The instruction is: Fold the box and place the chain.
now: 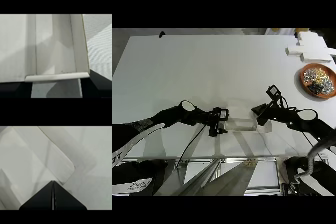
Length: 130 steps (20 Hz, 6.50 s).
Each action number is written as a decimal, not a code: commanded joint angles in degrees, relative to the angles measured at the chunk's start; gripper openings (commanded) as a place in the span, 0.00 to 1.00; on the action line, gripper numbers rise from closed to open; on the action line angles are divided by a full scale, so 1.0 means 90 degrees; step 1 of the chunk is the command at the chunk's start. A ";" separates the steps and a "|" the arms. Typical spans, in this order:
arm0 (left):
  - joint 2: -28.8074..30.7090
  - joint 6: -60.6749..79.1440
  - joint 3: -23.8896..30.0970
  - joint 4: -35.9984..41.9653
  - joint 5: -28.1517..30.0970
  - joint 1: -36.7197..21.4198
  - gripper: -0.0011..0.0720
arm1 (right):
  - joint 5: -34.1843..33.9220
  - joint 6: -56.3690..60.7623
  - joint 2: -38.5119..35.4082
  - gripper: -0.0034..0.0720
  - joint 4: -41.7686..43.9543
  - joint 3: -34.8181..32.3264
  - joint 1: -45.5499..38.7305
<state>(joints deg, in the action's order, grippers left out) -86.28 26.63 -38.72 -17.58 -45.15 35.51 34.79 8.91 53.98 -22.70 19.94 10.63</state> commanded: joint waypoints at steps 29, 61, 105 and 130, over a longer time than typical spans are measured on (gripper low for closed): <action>0.0005 -0.0002 0.0000 0.0000 -0.0010 -0.0007 0.39 | 0.1574 -0.2523 0.0486 0.45 -0.1287 0.0119 0.0425; 0.0005 -0.0002 0.0000 -0.0002 -0.0007 -0.0007 0.39 | 0.2688 0.7026 0.0255 0.07 -0.3305 0.0124 -0.1246; 0.0005 -0.0005 0.0000 -0.0002 -0.0007 -0.0007 0.39 | 0.3281 0.5994 -0.0381 0.37 -0.1671 0.0124 -0.1452; 0.0005 -0.0002 0.0000 0.0000 -0.0007 -0.0007 0.39 | 0.2021 1.2155 0.1132 0.44 -0.6186 0.1953 0.2382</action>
<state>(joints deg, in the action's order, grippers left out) -86.28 26.59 -38.74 -17.58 -45.25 35.48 53.19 107.61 61.98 -69.97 35.44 28.77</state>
